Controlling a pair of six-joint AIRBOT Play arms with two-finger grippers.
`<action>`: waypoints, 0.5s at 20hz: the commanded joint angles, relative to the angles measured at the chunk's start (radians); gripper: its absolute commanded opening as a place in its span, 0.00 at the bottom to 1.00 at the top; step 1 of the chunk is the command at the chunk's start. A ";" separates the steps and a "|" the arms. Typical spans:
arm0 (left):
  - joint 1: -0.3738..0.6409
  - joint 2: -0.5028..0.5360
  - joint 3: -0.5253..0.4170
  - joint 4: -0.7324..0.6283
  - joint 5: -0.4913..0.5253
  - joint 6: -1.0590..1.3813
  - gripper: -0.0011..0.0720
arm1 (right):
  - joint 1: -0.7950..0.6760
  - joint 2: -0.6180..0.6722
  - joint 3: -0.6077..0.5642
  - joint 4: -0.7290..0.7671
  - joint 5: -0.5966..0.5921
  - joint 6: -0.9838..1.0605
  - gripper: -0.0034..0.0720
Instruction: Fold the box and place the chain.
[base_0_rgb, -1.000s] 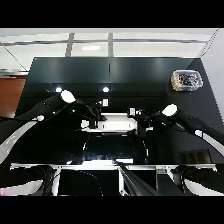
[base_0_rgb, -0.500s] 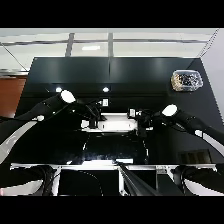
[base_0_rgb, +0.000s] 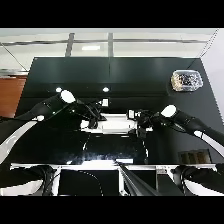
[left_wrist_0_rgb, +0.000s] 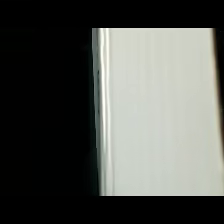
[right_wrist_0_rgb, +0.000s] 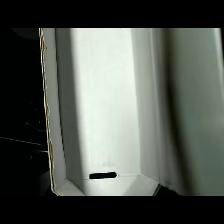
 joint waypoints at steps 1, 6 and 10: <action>0.000 0.001 0.001 -0.002 0.005 0.000 0.05 | 0.007 -0.001 -0.002 -0.025 0.002 -0.001 0.61; 0.004 0.022 0.008 0.000 0.005 -0.017 0.50 | 0.006 0.001 -0.002 -0.018 0.003 0.019 0.61; 0.052 0.106 0.019 0.034 -0.005 -0.149 0.62 | 0.006 0.014 -0.002 -0.014 0.003 0.045 0.61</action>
